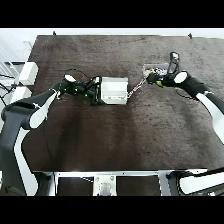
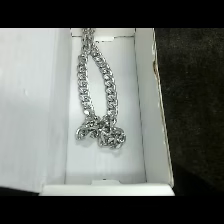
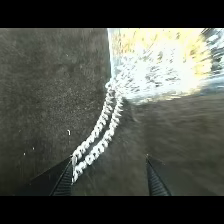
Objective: Fold the box and place the chain.
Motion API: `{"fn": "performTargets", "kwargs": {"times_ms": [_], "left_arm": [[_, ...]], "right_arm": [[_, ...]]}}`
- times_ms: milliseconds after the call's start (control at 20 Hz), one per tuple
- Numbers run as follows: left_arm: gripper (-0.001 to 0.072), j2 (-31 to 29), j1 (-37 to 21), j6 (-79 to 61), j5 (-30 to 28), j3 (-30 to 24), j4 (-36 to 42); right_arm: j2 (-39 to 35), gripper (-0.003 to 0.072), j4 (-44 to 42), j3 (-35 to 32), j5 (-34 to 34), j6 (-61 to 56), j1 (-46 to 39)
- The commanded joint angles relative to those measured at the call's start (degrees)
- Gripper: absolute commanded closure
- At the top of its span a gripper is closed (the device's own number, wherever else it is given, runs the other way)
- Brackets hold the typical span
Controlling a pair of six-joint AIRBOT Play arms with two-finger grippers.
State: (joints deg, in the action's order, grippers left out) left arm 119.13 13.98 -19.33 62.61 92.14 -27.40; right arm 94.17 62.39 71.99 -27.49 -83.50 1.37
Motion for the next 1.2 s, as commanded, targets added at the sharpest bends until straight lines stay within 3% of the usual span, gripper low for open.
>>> {"fn": "performTargets", "kwargs": {"times_ms": [0, 200, 650, 800, 900, 1000, 1050, 1150], "left_arm": [[0.0131, 0.0, 0.0, 0.0, 0.0, 0.0, 0.0], [0.013, 0.0, 0.0, 0.0, 0.0, 0.0, 0.0], [0.013, 0.0, 0.0, 0.0, 0.0, 0.0, 0.0], [0.0131, 0.0, 0.0, 0.0, 0.0, 0.0, 0.0], [0.0131, 0.0, 0.0, 0.0, 0.0, 0.0, 0.0], [0.0131, 0.0, 0.0, 0.0, 0.0, 0.0, 0.0], [0.0131, 0.0, 0.0, 0.0, 0.0, 0.0, 0.0], [0.0131, 0.0, 0.0, 0.0, 0.0, 0.0, 0.0]], "right_arm": [[7.1, 0.0168, -2.3, 5.7, -0.1, -0.1, 1.9], [11.1, 0.0172, -2.2, 10.1, -1.2, -0.1, 2.3], [11.4, 0.0177, -2.2, 10.3, -1.2, -0.5, 1.3], [14.1, 0.0306, -3.2, 12.4, -0.9, -2.3, 1.8], [15.3, 0.0455, -4.4, 13.7, -0.7, -2.4, 2.4], [15.3, 0.0546, -4.3, 13.7, -0.7, -1.1, 2.6], [15.3, 0.0643, -4.3, 13.7, -0.7, -1.1, 2.6], [15.3, 0.0672, -4.3, 13.7, -0.8, -1.1, 2.4]]}}
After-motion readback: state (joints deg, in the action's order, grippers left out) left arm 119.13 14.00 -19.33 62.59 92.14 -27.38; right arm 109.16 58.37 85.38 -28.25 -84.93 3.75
